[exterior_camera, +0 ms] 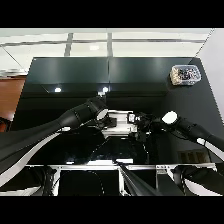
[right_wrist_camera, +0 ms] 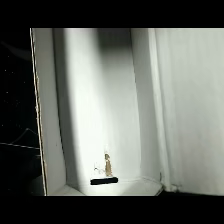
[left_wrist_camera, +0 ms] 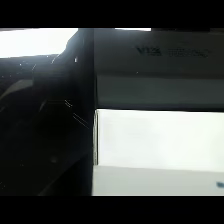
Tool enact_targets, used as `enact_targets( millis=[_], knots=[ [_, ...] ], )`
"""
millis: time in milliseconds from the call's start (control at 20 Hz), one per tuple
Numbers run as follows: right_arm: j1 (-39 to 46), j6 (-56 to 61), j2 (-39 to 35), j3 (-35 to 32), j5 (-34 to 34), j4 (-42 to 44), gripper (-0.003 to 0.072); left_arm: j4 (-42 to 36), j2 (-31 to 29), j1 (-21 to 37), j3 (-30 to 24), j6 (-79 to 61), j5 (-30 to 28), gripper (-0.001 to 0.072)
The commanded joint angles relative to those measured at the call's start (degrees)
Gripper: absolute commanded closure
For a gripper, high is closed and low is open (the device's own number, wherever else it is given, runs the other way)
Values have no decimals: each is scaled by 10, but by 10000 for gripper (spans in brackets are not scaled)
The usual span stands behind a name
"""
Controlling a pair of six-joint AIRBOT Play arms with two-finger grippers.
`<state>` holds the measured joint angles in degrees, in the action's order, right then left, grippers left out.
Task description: Fold the box and place the chain.
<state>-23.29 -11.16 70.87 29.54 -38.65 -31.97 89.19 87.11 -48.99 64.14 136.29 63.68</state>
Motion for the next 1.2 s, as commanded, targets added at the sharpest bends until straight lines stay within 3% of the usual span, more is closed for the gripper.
enact_targets(
  millis=[0, 550, 600, 650, 700, 900, 1150],
  knots=[
    [0, 0, 0, 0, 0, 0, 516, -1, 0, 0, 0, 0, -2, 681],
    [0, 0, 0, 1, 0, 4, 513, -1, 0, 0, 0, 0, -2, 680],
    [0, 13, -2, 1, -2, 3, 328, -1, 0, 0, 0, -1, -2, 680],
    [0, 21, -3, 1, -6, 3, 7, -1, 0, 0, 0, -10, 0, 680],
    [0, 37, -6, 1, -14, -1, -33, -1, 0, 0, 0, -13, 0, 680],
    [0, 70, -59, 1, -49, -52, -33, 1, 0, -1, 0, -13, 2, 680],
    [0, 70, -113, 1, -43, -156, -32, 3, 0, -1, 0, -28, -1, 680]
  ],
)
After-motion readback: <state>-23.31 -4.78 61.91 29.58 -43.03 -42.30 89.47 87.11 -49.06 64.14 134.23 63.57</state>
